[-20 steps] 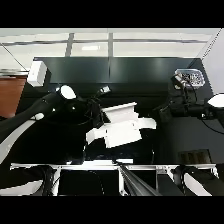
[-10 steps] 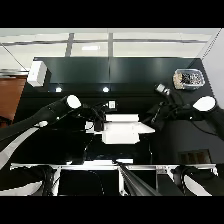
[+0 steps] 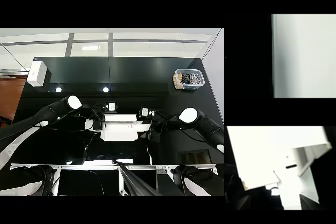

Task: Fold the box and place the chain.

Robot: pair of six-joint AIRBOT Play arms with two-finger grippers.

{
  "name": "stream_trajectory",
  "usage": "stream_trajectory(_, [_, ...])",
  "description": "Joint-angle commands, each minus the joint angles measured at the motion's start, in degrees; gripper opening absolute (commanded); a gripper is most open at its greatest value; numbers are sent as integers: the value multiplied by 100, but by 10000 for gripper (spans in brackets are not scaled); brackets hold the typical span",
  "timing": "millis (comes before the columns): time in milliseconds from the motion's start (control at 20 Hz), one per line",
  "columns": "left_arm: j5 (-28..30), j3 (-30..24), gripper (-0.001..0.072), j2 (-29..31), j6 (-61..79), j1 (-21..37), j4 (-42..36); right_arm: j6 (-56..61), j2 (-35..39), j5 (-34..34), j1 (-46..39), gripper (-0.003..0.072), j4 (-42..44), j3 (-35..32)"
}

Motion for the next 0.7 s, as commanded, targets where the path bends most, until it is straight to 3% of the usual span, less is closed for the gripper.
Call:
stream_trajectory(0, [20, -2, 26, -4, 17, 4, 68, -94, -9, -247, 310, 720, -98, -219])
stream_trajectory(150, [22, -2, 26, -4, 17, 4, 68, -92, -9, -844, 695, 720, -83, -424])
stream_trajectory(450, [20, -2, 26, -4, 17, 4, 66, -92, -33, -1908, 1204, 720, 782, -501])
stream_trajectory(650, [17, -2, 26, -4, 15, 4, 63, -28, 96, -1974, 1174, 720, 802, -236])
